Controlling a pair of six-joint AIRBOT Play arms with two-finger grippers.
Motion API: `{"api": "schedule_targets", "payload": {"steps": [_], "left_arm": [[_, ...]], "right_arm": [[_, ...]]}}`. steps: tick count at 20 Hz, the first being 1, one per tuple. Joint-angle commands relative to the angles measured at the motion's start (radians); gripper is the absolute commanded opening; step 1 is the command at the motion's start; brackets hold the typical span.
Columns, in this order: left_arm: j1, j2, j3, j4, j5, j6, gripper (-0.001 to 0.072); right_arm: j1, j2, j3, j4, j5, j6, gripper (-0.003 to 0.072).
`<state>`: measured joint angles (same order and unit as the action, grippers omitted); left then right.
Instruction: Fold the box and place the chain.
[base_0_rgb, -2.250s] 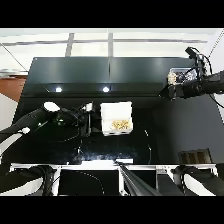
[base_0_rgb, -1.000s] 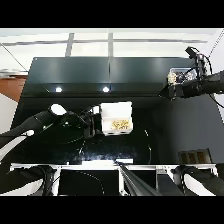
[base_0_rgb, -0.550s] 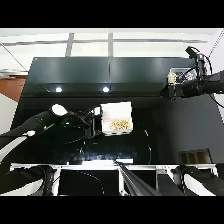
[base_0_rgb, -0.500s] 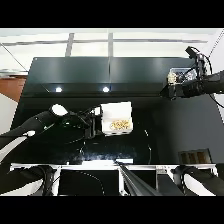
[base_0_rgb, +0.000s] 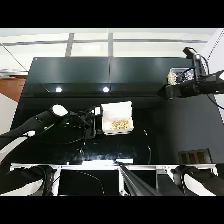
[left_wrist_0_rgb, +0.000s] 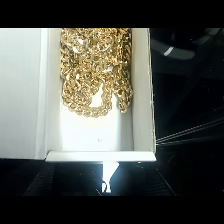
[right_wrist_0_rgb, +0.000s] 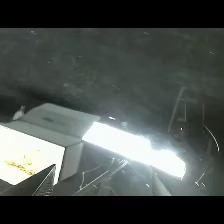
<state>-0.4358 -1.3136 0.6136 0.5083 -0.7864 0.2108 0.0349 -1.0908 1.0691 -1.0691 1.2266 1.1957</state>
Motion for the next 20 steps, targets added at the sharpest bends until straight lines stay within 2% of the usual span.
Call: {"api": "schedule_targets", "payload": {"steps": [1, 4, 8, 11, 16, 20], "left_arm": [[0.0, -0.001, 0.001, 0.007, 0.006, -0.001, 0.0462], [0.0, -0.001, 0.001, 0.007, 0.006, -0.001, 0.0462], [0.0, -0.001, 0.001, 0.008, 0.007, -0.001, 0.0463], [0.0, -0.001, 0.001, 0.008, 0.01, -0.001, 0.0462], [0.0, -0.001, 0.001, 0.007, 0.013, -0.002, 0.0462], [0.0, -0.001, 0.001, 0.007, 0.013, -0.002, 0.0463]], "right_arm": [[0.1, -0.041, -0.004, 0.002, -0.094, -0.078, 0.0704], [0.192, -0.12, -0.003, 0.019, -0.249, -0.035, 0.0702], [0.205, -0.261, 0.037, 0.223, -0.258, -0.208, 0.0702], [0.205, -0.329, 0.059, 0.376, -0.144, -0.442, 0.0695], [0.204, -0.347, 0.059, 0.415, 0.05, -0.554, 0.0695], [0.204, -0.347, 0.059, 0.406, 0.156, -0.665, 0.0695]]}}
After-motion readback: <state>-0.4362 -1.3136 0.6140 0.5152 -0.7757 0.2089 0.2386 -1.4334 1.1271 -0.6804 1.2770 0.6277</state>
